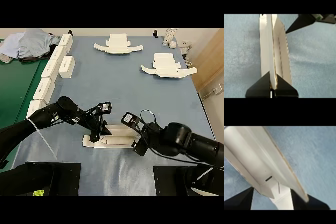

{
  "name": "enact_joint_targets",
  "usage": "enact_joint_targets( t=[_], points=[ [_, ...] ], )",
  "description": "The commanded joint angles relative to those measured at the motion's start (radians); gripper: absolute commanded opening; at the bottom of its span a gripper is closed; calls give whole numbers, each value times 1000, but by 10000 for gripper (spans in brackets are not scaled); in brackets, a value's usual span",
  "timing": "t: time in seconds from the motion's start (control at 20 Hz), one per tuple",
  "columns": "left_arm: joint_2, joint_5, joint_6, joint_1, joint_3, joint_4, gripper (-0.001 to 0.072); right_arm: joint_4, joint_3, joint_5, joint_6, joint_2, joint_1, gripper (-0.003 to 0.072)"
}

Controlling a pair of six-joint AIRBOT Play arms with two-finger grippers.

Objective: Fold the box.

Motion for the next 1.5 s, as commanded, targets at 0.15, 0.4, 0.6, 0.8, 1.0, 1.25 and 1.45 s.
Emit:
enact_joint_targets(
  t=[0.15, 0.4, 0.6, 0.8, 1.0, 1.25, 1.45],
  points=[
    [1, 0, 0, 0, 0, 0, 15, 644, -72, 85, -1122, 10, -402, 720],
    [1, 0, 0, 0, 0, 0, 15, 716, -96, 87, -1284, -48, -451, 720],
    [1, 0, 0, 0, 0, 0, 16, 745, -95, 84, -1297, -94, -451, 720],
    [1, 0, 0, 0, 0, 0, 16, 678, -95, 59, -1266, -52, -451, 714],
    [1, 0, 0, 0, 0, 0, 16, 705, -124, 35, -1274, -81, -451, 706],
    [1, 0, 0, 0, 0, 0, 16, 830, -143, 65, -1458, -108, -489, 703],
    [1, 0, 0, 0, 0, 0, 16, 831, -143, 82, -1458, -128, -489, 698]
  ],
)
